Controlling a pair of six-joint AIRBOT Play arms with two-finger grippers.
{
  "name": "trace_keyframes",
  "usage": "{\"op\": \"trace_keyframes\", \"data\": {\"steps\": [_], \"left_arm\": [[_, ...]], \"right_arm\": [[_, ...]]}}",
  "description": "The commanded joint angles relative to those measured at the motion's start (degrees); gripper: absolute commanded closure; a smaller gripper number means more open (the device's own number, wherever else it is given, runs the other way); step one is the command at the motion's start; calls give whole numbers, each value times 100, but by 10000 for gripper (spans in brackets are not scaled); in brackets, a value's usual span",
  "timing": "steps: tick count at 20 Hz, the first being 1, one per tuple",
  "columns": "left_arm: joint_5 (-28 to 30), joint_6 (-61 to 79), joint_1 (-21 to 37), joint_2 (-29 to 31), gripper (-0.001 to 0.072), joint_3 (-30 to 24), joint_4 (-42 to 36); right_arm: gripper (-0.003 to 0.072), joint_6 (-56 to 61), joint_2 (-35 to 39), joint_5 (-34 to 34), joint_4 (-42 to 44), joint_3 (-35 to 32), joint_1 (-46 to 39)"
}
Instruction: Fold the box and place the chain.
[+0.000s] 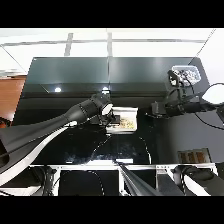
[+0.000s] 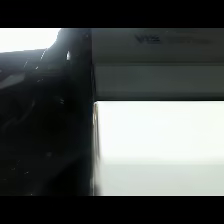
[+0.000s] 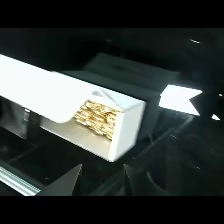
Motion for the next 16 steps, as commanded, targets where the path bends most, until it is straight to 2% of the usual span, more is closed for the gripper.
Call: {"op": "trace_keyframes", "data": {"steps": [1, 2, 4, 7, 9, 10, 11, 12, 13, 14, 15, 16], "left_arm": [[59, -114, -31, 96, 137, 70, -153], [79, -114, -68, 234, 38, 70, -68], [-13, -107, -173, 691, 38, 66, 337], [-804, 146, -393, 1591, 38, -98, 1497], [-1572, 223, -197, 2175, 38, -697, 2055], [-1711, 236, 122, 2487, 38, -1167, 2039], [-1528, 299, 527, 2824, 39, -1681, 1864], [-1108, 485, 981, 3126, 39, -2131, 1423], [-496, 955, 1491, 3377, 39, -2542, 632], [240, 1965, 2020, 3563, 39, -2940, -549], [730, 3560, 2452, 3624, 44, -3261, -1910], [839, 5300, 2682, 3600, 43, -3458, -2837]], "right_arm": [[380, -177, 33, 243, -195, 2, -214], [380, -223, 33, 240, -195, 2, -214], [380, -291, 33, 221, -197, 0, -214], [379, -323, 33, 184, -208, 0, -214], [380, -323, 33, 72, -208, 0, -214], [380, -323, 33, 11, -203, 0, -214], [380, -323, 33, -26, -208, 0, -214], [380, -323, 33, -24, -208, 0, -214], [380, -323, 33, -24, -208, 0, -214], [380, -323, 33, -26, -208, 0, -214], [380, -323, 31, -28, -208, 0, -214], [379, -323, 31, -46, -210, 0, -214]]}}
